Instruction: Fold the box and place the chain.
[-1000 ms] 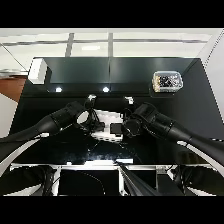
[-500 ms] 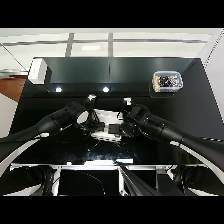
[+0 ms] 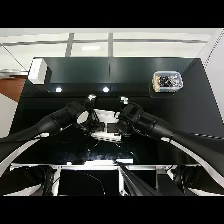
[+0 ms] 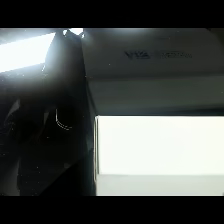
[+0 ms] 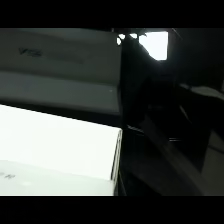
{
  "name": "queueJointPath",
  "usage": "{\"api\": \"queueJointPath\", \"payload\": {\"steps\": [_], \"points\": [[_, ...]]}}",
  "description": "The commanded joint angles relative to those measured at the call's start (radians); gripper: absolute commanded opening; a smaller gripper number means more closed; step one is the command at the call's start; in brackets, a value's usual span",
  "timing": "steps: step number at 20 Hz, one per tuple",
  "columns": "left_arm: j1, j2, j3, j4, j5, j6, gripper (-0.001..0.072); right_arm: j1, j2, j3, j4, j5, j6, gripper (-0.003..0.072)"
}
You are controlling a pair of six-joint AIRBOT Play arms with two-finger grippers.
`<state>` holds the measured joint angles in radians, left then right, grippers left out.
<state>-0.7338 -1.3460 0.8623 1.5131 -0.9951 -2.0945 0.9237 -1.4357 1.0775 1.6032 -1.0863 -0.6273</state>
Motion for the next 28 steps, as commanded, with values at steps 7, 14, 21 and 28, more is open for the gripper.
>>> {"api": "queueJointPath", "payload": {"steps": [7,14,21,28], "points": [[0.001,0.001,0.0,0.002,0.005,0.0,0.0028,0.001,-0.046,0.009,-0.024,-0.02,0.012,0.0204],[0.001,0.001,0.0,0.001,0.005,0.0,0.0028,-0.001,-0.054,0.009,-0.025,-0.009,0.024,0.0195],[0.001,0.001,0.0,0.001,0.004,0.0,0.0028,-0.001,-0.056,0.009,-0.006,0.039,0.033,0.0053],[0.001,0.001,0.0,0.0,0.004,0.0,0.0028,0.0,-0.056,0.009,-0.006,0.039,0.041,0.0026]]}}
